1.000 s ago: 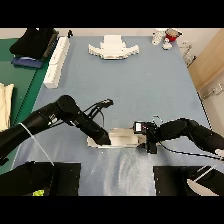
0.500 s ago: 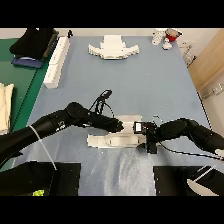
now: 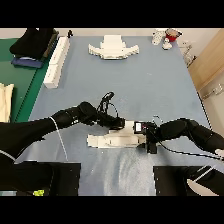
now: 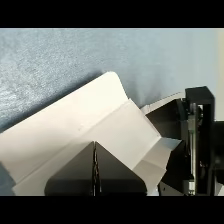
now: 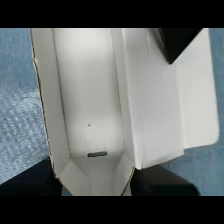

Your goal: Fold the box.

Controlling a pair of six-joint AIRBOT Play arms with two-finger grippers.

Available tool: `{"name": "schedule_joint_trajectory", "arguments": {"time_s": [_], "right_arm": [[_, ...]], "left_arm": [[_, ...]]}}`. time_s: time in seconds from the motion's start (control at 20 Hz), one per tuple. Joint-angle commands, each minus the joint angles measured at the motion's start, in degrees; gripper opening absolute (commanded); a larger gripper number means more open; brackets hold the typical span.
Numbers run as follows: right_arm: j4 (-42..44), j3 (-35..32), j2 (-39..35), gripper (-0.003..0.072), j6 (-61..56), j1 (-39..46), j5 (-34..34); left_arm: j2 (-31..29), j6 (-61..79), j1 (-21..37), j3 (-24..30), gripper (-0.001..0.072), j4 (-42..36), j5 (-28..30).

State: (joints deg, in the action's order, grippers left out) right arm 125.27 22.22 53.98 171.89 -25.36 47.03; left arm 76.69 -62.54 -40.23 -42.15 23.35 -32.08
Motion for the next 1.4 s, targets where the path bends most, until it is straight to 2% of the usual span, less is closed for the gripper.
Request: {"name": "schedule_joint_trajectory", "arguments": {"time_s": [0.0, 0.2, 0.45, 0.8, 0.95, 1.1, 1.15, 1.2, 1.25, 1.35], "right_arm": [[0.0, 0.0, 0.0, 0.0491, 0.0, 0.0, 0.0], [0.0, 0.0, 0.0, 0.0491, 0.0, 0.0, 0.0], [0.0, 0.0, 0.0, 0.0491, 0.0, 0.0, 0.0], [0.0, 0.0, 0.0, 0.0491, 0.0, 0.0, 0.0], [0.0, 0.0, 0.0, 0.0491, 0.0, 0.0, 0.0], [0.0, 0.0, 0.0, 0.0491, 0.0, 0.0, 0.0], [0.0, 0.0, 0.0, 0.0491, 0.0, 0.0, 0.0], [0.0, 0.0, 0.0, 0.0491, 0.0, 0.0, 0.0], [0.0, 0.0, 0.0, 0.0491, 0.0, 0.0, 0.0], [0.0, 0.0, 0.0, 0.0491, 0.0, 0.0, 0.0]], "left_arm": [[1.3, 1.0, 0.0, -0.9, 0.0013, 0.1, -0.9], [-1.7, 6.0, 0.0, -3.3, 0.0011, 3.3, -4.6], [-13.9, 5.9, -0.1, -4.0, 0.0011, 14.0, -9.1], [-26.1, 5.5, -0.2, -3.7, 0.0010, 24.8, -23.4], [-31.5, 8.6, 0.7, 0.1, 0.0010, 28.8, -24.9], [-34.2, 25.2, 3.1, 7.5, 0.0014, 27.6, -25.6], [-34.1, 28.4, 3.8, 9.6, 0.0047, 27.4, -25.5], [-33.7, 31.3, 4.2, 11.3, 0.0388, 27.4, -25.2], [-33.0, 33.0, 4.3, 12.7, 0.0609, 27.2, -24.1], [-31.4, 36.6, 4.2, 14.3, 0.0603, 27.1, -21.8]]}}
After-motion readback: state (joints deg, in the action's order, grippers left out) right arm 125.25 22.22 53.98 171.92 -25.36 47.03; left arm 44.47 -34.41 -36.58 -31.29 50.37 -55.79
